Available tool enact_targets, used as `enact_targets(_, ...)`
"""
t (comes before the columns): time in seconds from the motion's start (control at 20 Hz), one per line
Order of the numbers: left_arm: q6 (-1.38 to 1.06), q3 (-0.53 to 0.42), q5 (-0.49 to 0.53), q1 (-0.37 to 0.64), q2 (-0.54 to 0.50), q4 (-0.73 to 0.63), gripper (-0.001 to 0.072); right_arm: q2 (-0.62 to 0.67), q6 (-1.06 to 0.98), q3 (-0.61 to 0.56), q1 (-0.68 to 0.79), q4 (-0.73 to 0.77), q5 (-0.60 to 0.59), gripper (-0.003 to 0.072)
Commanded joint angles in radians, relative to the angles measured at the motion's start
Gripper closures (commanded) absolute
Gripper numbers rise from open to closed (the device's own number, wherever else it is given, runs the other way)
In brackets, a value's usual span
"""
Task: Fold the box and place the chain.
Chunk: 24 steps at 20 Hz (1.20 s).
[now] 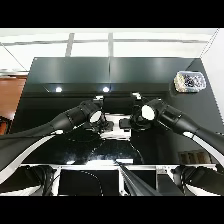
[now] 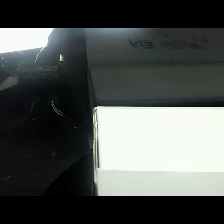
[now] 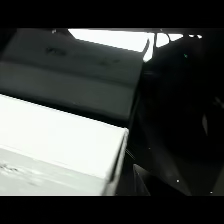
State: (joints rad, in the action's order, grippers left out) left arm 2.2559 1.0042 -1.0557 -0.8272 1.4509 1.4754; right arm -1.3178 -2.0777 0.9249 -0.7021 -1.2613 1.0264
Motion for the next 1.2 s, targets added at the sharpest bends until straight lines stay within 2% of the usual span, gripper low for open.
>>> enact_targets(0.0, 0.000, 0.000, 0.000, 0.000, 0.000, 0.000, 0.0680, -0.063, -0.084, 0.072, -0.025, -0.066, 0.080, 0.0289)
enact_targets(0.05, 0.000, 0.000, 0.000, 0.000, 0.000, 0.000, 0.0679, -0.079, -0.107, 0.084, -0.026, -0.076, 0.108, 0.0316)
enact_targets(0.4, 0.000, 0.000, 0.000, 0.000, 0.000, 0.000, 0.0679, -0.118, -0.198, 0.086, -0.076, -0.130, 0.142, 0.0319)
enact_targets(0.45, 0.000, 0.000, 0.000, 0.000, 0.000, 0.000, 0.0679, -0.119, -0.204, 0.086, -0.076, -0.130, 0.143, 0.0346)
enact_targets(0.5, 0.000, 0.000, 0.000, 0.000, 0.000, 0.000, 0.0680, -0.119, -0.203, 0.087, -0.076, -0.131, 0.145, 0.0471)
enact_targets(0.7, 0.000, 0.000, -0.003, 0.000, 0.000, 0.001, 0.0679, -0.119, -0.204, 0.087, -0.076, -0.131, 0.142, 0.0493)
enact_targets(0.75, 0.000, 0.000, -0.003, 0.000, 0.000, 0.000, 0.0679, -0.119, -0.203, 0.087, -0.076, -0.131, 0.137, 0.0609)
enact_targets(0.8, 0.000, 0.000, -0.003, 0.000, 0.000, 0.000, 0.0679, -0.119, -0.204, 0.087, -0.076, -0.131, 0.127, 0.0677)
enact_targets(1.05, 0.000, 0.000, -0.003, 0.000, 0.000, 0.000, 0.0679, -0.119, -0.215, 0.087, -0.075, -0.127, 0.116, 0.0676)
enact_targets(1.1, 0.000, 0.000, -0.003, 0.000, 0.000, 0.000, 0.0679, -0.119, -0.214, 0.087, -0.073, -0.127, 0.119, 0.0624)
enact_targets(1.15, 0.000, 0.000, -0.003, 0.000, 0.000, 0.000, 0.0679, -0.119, -0.215, 0.087, -0.071, -0.123, 0.123, 0.0486)
